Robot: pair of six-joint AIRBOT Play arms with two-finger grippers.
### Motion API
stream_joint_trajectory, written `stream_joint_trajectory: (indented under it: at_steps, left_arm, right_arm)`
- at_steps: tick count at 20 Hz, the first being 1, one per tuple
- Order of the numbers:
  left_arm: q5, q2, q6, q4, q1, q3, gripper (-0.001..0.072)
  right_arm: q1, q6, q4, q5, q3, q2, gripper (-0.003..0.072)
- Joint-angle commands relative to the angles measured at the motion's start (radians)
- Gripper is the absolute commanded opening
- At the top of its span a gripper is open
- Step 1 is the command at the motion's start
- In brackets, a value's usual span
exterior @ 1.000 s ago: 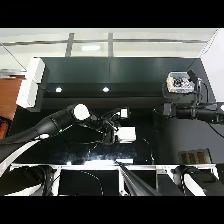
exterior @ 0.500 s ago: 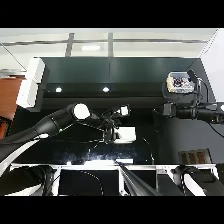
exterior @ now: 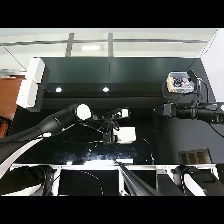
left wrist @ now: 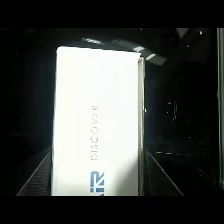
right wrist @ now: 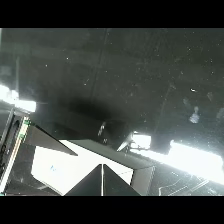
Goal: Fold the box and place the chain.
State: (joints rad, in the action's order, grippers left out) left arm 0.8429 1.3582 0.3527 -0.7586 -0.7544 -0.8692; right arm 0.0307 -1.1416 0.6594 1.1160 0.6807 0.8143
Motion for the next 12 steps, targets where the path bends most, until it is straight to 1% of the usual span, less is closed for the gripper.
stream_joint_trajectory:
  at_steps: [1, 5, 9, 12]
  left_arm:
    - [0.007, 0.002, 0.018, 0.0, 0.0, -0.001, 0.0714]
    - [0.006, 0.008, 0.018, 0.0, -0.006, -0.001, 0.0714]
    - [0.003, 0.058, 0.018, 0.0, -0.036, -0.001, 0.0715]
    - [-0.056, 0.072, 0.02, 0.0, -0.045, -0.001, 0.0715]
  right_arm:
    - [0.0, 0.002, 0.0, -0.002, 0.0, 0.0, 0.0021]
    - [0.0, 0.002, 0.0, -0.002, 0.0, 0.0, 0.0021]
    - [0.0, 0.002, 0.0, -0.003, 0.0, 0.0, 0.0021]
    - [0.0, 0.002, 0.0, -0.002, 0.0, 0.0, 0.0021]
